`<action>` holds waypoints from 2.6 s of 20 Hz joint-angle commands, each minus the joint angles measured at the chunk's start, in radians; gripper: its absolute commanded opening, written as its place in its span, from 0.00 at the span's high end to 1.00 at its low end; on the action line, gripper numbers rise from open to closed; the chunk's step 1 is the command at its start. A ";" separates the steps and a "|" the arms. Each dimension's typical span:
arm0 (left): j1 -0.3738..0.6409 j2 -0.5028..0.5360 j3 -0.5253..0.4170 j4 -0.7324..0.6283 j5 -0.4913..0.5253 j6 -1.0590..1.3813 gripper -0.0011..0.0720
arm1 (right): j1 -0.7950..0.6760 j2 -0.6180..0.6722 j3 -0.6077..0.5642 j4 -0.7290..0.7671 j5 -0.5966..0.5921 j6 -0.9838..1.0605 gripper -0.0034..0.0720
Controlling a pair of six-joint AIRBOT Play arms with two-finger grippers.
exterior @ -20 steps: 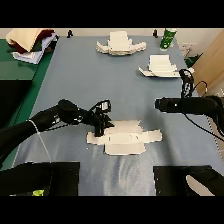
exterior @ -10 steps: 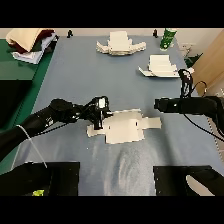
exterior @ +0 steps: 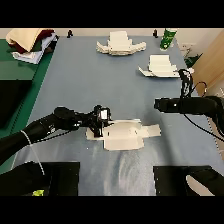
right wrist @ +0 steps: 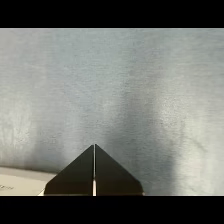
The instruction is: Fold the box.
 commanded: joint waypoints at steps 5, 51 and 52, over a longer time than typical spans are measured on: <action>-0.002 -0.031 -0.008 -0.017 -0.027 -0.058 0.97 | 0.003 0.000 0.000 0.001 0.000 0.000 0.95; 0.053 -0.100 0.106 0.194 -0.294 -0.341 0.97 | 0.003 0.000 0.000 0.003 -0.031 0.000 0.95; 0.053 -0.100 0.104 0.195 -0.294 -0.354 0.97 | 0.003 0.000 0.000 0.003 -0.032 0.000 0.95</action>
